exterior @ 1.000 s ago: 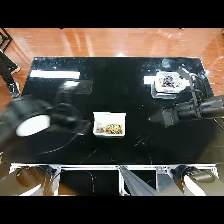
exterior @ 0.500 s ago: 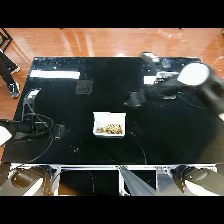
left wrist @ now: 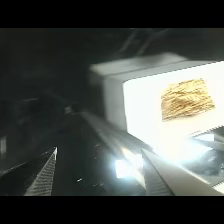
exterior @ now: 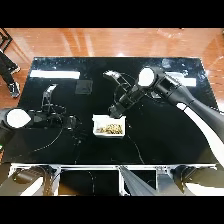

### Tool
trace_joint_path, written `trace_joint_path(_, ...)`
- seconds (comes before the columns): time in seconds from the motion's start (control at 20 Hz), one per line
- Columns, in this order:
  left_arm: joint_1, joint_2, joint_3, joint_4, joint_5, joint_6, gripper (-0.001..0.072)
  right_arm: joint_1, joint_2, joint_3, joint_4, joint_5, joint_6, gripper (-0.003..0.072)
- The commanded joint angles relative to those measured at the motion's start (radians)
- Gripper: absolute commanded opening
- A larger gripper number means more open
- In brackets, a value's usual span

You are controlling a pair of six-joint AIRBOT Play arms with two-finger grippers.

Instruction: Fold the box and place the chain.

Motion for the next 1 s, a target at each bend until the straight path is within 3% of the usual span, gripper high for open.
trace_joint_path(0.0, 0.003, -0.024, -0.004, -0.08, 0.013, 0.052, 0.0621, 0.006, -0.01, 0.004, 0.006, 0.039, -0.118, 0.0712)
trace_joint_path(0.45, 0.005, -0.024, -0.003, -0.063, -0.013, 0.048, 0.0621, 0.007, -0.01, 0.004, -0.061, 0.095, -0.187, 0.0705)
trace_joint_path(0.95, 0.097, -0.024, -0.004, -0.051, -0.038, 0.048, 0.0621, 0.055, -0.01, 0.004, -0.094, 0.106, -0.219, 0.0705)
